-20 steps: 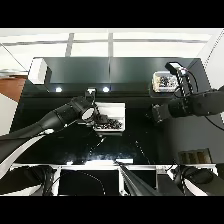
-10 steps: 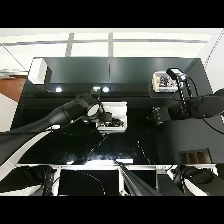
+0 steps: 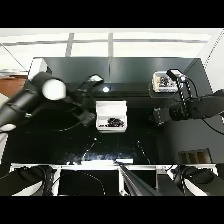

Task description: Fold the box and place the chain.

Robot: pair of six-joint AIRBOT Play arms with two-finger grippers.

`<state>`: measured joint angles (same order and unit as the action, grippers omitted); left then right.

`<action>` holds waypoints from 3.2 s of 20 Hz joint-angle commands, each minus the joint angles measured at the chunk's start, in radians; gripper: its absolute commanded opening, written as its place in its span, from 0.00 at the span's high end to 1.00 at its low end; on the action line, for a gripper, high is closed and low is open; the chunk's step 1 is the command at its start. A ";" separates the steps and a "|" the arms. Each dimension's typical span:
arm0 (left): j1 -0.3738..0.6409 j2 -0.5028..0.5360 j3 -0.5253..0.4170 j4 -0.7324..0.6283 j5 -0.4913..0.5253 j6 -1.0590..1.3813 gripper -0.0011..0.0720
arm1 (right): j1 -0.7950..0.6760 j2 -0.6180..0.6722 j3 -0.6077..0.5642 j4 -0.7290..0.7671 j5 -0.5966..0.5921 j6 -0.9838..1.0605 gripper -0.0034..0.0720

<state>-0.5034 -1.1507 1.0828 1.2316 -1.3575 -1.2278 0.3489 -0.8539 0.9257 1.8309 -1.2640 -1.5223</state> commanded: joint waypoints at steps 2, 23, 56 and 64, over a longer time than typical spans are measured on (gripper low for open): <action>0.329 0.066 -0.213 -0.539 -0.096 0.537 0.04 | 0.000 0.001 0.000 -0.011 0.017 0.000 0.07; 0.303 -0.189 -0.433 -0.627 0.333 1.441 0.03 | 0.000 0.001 -0.036 -0.052 0.047 0.002 0.07; 0.192 -0.274 -0.332 -0.595 0.388 1.437 0.02 | 0.000 0.001 -0.036 -0.052 0.074 0.027 0.07; 0.158 -0.280 -0.333 -0.619 0.403 1.437 0.02 | 0.000 0.001 -0.036 -0.051 0.075 0.035 0.07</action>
<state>-0.3302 -1.4273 0.7490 0.6167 -0.9695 0.2100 0.3489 -0.8536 0.8902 1.7790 -1.1896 -1.4914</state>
